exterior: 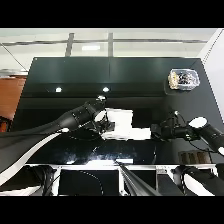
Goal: Fold the box and place the chain.
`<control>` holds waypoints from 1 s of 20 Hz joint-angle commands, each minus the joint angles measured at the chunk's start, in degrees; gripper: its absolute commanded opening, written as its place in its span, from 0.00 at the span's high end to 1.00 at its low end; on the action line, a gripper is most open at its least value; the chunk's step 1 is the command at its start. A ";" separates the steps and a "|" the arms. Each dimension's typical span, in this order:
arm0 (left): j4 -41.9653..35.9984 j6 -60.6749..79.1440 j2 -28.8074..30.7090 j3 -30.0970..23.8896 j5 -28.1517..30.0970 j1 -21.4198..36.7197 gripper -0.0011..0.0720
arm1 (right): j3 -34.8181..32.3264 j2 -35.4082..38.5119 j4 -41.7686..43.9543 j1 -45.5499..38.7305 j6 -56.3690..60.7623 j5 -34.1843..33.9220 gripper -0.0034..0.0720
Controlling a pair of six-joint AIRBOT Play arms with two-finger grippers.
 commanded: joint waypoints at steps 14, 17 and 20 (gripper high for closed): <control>0.02 0.00 0.00 0.04 0.02 0.00 0.95 | 10.80 -1.55 6.49 7.32 -5.25 5.20 0.10; 0.02 0.00 0.00 0.04 0.02 0.00 0.95 | 10.80 -1.55 6.43 11.19 -3.13 3.41 0.16; 0.02 0.00 0.00 0.04 0.00 0.00 0.95 | 10.80 -1.55 6.27 16.28 2.78 -0.50 0.32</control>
